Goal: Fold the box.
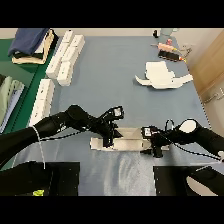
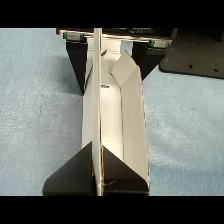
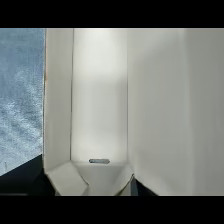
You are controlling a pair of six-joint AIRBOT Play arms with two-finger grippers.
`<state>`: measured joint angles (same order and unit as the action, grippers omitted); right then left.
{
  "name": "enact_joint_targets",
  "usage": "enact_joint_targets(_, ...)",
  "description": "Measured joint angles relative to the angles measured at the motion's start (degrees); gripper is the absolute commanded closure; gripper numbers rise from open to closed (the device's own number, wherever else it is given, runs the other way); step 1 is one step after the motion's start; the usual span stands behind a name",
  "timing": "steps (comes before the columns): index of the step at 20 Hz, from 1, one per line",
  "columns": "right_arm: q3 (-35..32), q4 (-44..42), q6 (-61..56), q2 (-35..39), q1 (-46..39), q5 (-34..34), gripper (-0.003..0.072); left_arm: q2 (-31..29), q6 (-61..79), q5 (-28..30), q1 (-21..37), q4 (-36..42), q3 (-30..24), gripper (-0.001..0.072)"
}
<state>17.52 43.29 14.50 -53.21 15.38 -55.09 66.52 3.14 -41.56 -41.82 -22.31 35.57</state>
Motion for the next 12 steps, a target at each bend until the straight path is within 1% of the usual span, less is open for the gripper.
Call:
enact_joint_targets(1,0.0,0.0,0.0,0.0,0.0,-0.2,0.0295,0.0,0.0,-0.2,0.0,0.0,0.0,0.0693)
enact_joint_targets(2,0.0,0.0,0.0,0.0,0.0,-0.2,0.0309,0.0,0.0,-0.2,0.0,0.0,0.0,0.0693)
enact_joint_targets(12,0.0,-0.1,0.0,0.0,0.0,0.1,0.0301,0.0,0.0,-0.1,0.0,0.0,0.0,0.0693)
